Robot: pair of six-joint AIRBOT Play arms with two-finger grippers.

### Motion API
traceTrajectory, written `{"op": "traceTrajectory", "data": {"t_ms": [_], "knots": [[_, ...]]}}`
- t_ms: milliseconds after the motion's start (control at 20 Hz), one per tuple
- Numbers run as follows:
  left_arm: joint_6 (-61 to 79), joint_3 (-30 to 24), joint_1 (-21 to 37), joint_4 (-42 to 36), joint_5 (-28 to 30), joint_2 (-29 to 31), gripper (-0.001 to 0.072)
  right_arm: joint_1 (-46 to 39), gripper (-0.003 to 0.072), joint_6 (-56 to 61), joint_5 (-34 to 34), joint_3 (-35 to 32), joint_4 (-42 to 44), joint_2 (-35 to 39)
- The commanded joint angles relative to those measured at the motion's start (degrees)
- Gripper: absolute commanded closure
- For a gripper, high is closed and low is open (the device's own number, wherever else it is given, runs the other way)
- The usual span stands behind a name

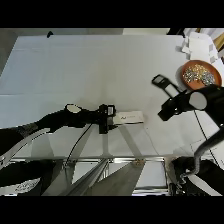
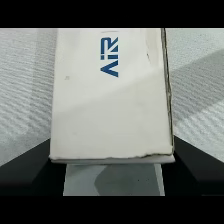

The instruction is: Fold the box and place the chain.

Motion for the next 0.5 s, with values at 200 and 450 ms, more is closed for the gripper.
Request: {"op": "traceTrajectory", "data": {"t_ms": [200, 450], "knots": [[0.02, 0.04, 0.02, 0.00, 0.00, 0.02, 0.0575, -12.57, 0.0673, 11.47, 2.58, 0.04, -0.76, 0.15], [1.07, 0.04, 0.02, -1.46, -0.02, 0.44, 0.0588, -12.55, 0.0673, 11.47, 2.58, 0.04, -0.74, 0.15]]}}
